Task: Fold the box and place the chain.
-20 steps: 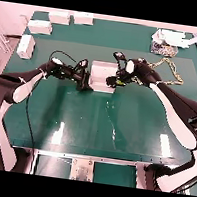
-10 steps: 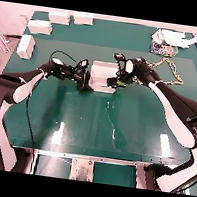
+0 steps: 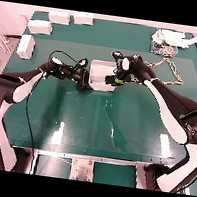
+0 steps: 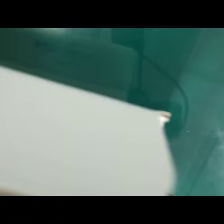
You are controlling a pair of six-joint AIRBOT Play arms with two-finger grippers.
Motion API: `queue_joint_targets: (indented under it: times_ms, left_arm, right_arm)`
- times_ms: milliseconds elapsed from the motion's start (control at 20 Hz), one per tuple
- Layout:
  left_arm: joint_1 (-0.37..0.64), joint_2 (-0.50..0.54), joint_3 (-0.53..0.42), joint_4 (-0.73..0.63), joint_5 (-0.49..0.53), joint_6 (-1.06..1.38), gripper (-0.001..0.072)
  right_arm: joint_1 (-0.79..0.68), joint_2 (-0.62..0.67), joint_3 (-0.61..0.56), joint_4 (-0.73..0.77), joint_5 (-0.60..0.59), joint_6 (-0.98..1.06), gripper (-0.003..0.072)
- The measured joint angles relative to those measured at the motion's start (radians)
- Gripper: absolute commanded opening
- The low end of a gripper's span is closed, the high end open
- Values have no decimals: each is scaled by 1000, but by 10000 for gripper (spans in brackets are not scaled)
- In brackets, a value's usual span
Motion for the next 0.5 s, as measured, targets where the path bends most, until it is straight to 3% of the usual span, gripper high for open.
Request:
queue_joint_targets:
  times_ms: [300, 350, 400, 450, 500]
  left_arm:
    - [0, 0, 0, 3, -5, 4, 447]
    - [0, 0, 0, 3, -5, 5, 447]
    - [0, 0, 0, 3, -5, 7, 447]
    - [-1, 0, 0, 5, -5, 14, 447]
    - [-2, 0, 0, 4, -3, 13, 447]
  right_arm:
    - [3, -13, 21, 6, 39, 2, 15]
    - [3, -13, 22, 6, 42, 7, 77]
    - [3, -13, 23, 6, 45, 8, 261]
    - [4, -13, 23, 15, 54, 8, 352]
    - [5, -11, 24, 20, 53, 10, 350]
